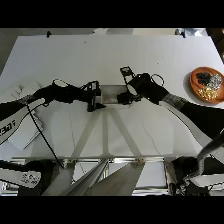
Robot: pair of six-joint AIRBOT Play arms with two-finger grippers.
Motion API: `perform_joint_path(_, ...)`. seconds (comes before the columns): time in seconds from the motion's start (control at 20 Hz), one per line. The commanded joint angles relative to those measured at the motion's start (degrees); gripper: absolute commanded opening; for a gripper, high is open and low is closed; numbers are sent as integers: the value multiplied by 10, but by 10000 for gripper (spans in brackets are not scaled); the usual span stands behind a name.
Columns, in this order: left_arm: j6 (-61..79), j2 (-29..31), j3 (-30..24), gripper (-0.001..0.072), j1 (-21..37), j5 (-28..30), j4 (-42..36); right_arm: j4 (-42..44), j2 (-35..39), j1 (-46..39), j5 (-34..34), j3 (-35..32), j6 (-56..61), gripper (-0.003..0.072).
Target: Fold the box and place the chain.
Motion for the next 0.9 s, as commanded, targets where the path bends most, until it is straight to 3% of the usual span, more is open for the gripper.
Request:
perform_joint_path(0.0, 0, 0, 0, 343, 0, 0, 0, -13, -10, 5, 0, 2, 69, 359)
perform_joint_path(0.15, 0, 0, 0, 343, 0, 0, 0, -14, -15, 5, -1, 3, 89, 276)
perform_joint_path(0.3, 0, 0, 0, 343, 0, 0, 0, -18, -15, 5, -11, 3, 108, 35)
perform_joint_path(0.5, 0, 0, 0, 343, 0, 0, 0, -17, -16, 12, -19, 3, 109, 12)
perform_joint_path(0.55, 0, 0, 0, 343, 0, 0, 0, -17, -16, 14, -22, 3, 109, 56)
perform_joint_path(0.65, 0, 0, 0, 343, 0, 0, 0, -17, -15, 16, -24, 3, 109, 360)
perform_joint_path(0.85, 0, 0, 0, 343, 0, 0, 0, -17, -3, 20, -7, 3, 109, 385)
